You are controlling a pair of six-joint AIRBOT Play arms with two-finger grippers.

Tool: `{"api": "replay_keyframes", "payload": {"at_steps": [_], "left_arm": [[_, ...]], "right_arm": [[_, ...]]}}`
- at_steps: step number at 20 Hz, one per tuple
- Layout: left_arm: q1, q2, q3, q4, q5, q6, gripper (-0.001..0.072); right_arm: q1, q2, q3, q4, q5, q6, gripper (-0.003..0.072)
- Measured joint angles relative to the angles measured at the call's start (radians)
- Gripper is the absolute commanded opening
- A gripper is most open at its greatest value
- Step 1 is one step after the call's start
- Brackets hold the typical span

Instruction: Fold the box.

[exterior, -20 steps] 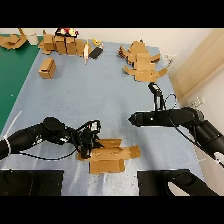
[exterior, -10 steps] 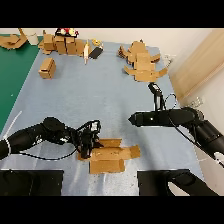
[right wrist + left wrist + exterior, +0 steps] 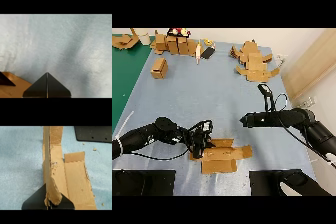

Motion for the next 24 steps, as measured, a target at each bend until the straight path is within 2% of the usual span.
{"api": "replay_keyframes", "payload": {"at_steps": [3, 6, 10, 13, 17, 21, 22, 23, 24], "left_arm": [[0.000, 0.000, 0.000, 0.000, 0.000, 0.000, 0.0012], [0.000, 0.000, 0.000, 0.000, 0.000, 0.000, 0.0012], [0.000, 0.000, 0.000, 0.000, 0.000, 0.000, 0.0012], [0.000, 0.000, 0.000, 0.000, 0.000, 0.000, 0.0012], [0.000, 0.000, 0.000, 0.000, 0.000, 0.000, 0.0012], [0.000, 0.000, 0.000, 0.000, 0.000, 0.000, 0.0012], [0.000, 0.000, 0.000, 0.000, 0.000, 0.000, 0.0012], [0.000, 0.000, 0.000, 0.000, 0.000, 0.000, 0.0012], [0.000, 0.000, 0.000, 0.000, 0.000, 0.000, 0.0012]], "right_arm": [[0.097, 0.034, 0.000, -0.180, -0.035, 0.150, -0.0001], [0.211, 0.104, 0.000, -0.320, -0.120, 0.312, -0.0001], [0.396, 0.201, 0.000, -0.399, -0.299, 0.497, 0.0000], [0.585, 0.242, -0.001, -0.441, -0.367, 0.599, -0.0001], [0.835, 0.261, -0.034, -0.523, -0.354, 0.689, -0.0001], [1.075, 0.267, -0.124, -0.621, -0.235, 0.703, 0.0002], [1.123, 0.266, -0.148, -0.652, -0.205, 0.704, 0.0107], [1.167, 0.264, -0.174, -0.685, -0.177, 0.705, 0.0400], [1.197, 0.259, -0.196, -0.714, -0.158, 0.705, 0.0452]]}}
